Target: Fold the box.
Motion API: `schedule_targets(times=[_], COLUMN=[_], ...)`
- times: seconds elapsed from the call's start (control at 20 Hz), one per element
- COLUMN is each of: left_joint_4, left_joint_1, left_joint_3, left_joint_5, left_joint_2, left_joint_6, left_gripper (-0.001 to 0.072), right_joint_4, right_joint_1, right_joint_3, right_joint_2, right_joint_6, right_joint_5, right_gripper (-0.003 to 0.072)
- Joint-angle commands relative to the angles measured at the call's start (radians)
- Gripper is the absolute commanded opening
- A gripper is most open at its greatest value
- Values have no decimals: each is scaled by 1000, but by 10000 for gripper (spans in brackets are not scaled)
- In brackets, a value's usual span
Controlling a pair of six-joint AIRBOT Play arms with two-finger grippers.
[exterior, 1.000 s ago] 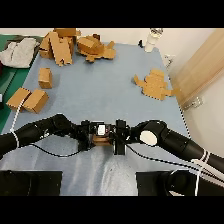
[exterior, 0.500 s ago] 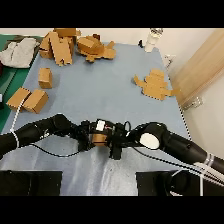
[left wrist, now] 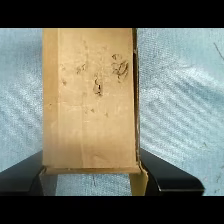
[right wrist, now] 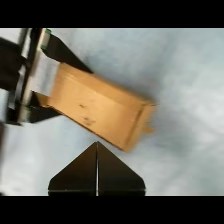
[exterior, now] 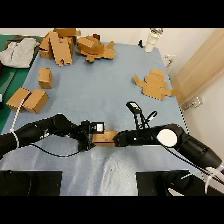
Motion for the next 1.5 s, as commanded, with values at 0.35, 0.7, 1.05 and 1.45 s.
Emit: schedule_targets(times=[0.35, 0.7, 1.05, 1.45], left_joint_4=[0, 0, 0, 0], left_joint_1=[0, 0, 0, 0], left_joint_3=[1, 1, 1, 1], left_joint_5=[1, 1, 26, 26], left_joint_2=[0, 0, 0, 0], left_joint_6=[0, 0, 0, 0], left_gripper=[520, 520, 520, 520], right_joint_4=[851, 828, 709, 696], right_joint_1=[-61, -61, -61, -61], right_joint_3=[-71, -72, -72, -72], right_joint_2=[-269, -269, -269, -285], right_joint_6=[-483, -476, -354, -346], right_joint_5=[-97, -130, -126, -116], right_gripper=[0, 0, 0, 0])
